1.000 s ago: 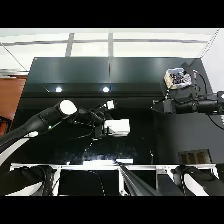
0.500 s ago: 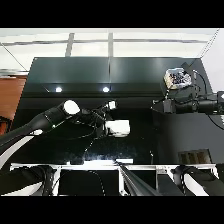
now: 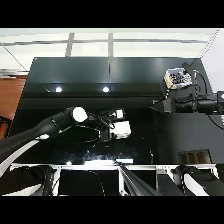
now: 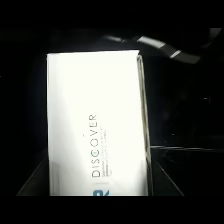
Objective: Fold the box and place the chain.
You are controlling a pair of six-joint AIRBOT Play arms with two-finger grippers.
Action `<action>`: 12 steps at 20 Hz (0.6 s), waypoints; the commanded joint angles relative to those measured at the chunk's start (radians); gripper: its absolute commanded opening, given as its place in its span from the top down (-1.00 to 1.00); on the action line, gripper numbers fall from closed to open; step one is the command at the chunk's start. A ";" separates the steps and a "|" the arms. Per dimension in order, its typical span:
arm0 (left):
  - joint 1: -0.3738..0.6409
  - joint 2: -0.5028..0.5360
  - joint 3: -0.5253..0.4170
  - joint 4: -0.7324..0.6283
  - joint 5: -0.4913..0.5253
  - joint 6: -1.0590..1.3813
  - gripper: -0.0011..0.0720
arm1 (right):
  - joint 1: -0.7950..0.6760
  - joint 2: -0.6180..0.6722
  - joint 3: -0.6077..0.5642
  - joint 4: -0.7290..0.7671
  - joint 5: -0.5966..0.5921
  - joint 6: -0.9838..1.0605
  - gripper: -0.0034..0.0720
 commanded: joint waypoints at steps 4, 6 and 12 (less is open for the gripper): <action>-0.047 -0.038 0.008 0.210 0.021 -0.297 -0.72 | -0.001 0.001 0.001 0.000 -0.019 0.000 0.87; -0.036 -0.035 0.042 0.229 -0.032 -0.298 0.25 | -0.001 0.001 0.001 0.000 -0.022 0.000 0.87; 0.280 0.014 0.202 0.424 -0.069 -0.581 0.25 | -0.001 0.001 0.001 0.000 -0.023 0.000 0.87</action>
